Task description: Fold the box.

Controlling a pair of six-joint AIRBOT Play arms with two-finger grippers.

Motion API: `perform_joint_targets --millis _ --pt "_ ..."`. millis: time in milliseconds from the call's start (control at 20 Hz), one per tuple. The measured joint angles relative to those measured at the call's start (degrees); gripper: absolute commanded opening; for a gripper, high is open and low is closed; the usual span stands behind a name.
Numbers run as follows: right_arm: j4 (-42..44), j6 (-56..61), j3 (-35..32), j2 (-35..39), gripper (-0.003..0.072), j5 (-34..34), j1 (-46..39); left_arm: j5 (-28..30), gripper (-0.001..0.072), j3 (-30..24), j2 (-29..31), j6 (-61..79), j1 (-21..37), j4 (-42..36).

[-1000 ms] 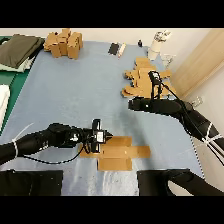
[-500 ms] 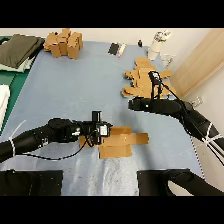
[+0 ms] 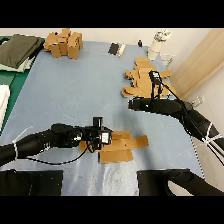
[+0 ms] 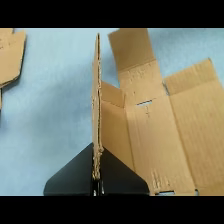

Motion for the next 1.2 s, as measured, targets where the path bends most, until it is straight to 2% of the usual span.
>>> perform_joint_targets --millis 400,750,1200 --pt "0.02 0.0 0.0 0.0 0.0001 0.48 0.0 -4.13 0.001 -2.62 0.0 0.35 -0.42 -2.75" --pt "0.02 0.0 0.0 0.0 0.0001 0.92 0.0 -6.8 0.0012 -2.91 -0.02 -6.1 -0.42 -2.29" --pt "-0.59 0.0 0.0 0.0 0.0001 0.63 0.04 -8.66 0.0012 -2.6 0.81 -20.81 -0.42 4.98"
